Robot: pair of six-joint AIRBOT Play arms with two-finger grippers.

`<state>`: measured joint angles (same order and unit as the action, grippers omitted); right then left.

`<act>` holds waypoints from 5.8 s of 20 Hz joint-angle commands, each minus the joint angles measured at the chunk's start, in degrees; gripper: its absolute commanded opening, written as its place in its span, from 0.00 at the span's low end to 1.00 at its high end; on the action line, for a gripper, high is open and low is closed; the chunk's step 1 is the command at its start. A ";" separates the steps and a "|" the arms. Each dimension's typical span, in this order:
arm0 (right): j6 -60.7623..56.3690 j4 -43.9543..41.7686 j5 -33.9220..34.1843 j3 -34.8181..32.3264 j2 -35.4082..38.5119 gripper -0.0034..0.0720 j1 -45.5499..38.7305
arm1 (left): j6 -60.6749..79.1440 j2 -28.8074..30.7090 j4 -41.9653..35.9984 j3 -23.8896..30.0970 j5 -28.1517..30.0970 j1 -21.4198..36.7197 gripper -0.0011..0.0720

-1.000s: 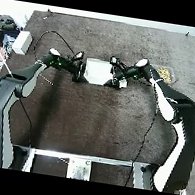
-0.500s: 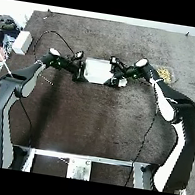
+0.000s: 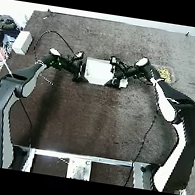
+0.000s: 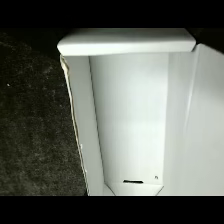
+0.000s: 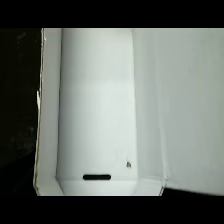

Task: Fold the box and place the chain.

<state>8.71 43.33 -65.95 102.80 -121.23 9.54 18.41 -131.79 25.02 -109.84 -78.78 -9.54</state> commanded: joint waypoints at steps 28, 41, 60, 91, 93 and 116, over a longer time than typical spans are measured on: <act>-9.01 -13.57 -0.37 -0.04 6.82 0.06 -0.55 | 0.02 0.00 0.28 0.02 1.22 0.07 0.48; -8.96 -8.09 12.83 -3.06 5.84 0.06 -0.61 | 0.02 0.00 0.28 0.02 1.27 0.07 0.47; -8.81 -2.08 2.21 -0.44 13.05 0.13 -1.99 | 0.02 0.00 0.26 0.02 1.29 0.07 0.47; -10.29 12.15 -1.84 -0.57 6.38 0.40 2.29 | 0.02 0.00 0.26 0.02 1.42 0.07 0.48; -10.29 11.17 -2.23 -0.57 6.38 0.28 2.38 | 0.02 0.00 0.26 0.02 1.42 0.07 0.47; -10.03 7.41 -1.55 -0.57 3.82 0.86 3.72 | 0.02 0.00 0.26 0.02 1.40 0.07 0.48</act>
<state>-1.26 50.70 -67.37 102.26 -117.32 13.26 18.44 -131.76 25.30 -109.80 -77.45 -9.45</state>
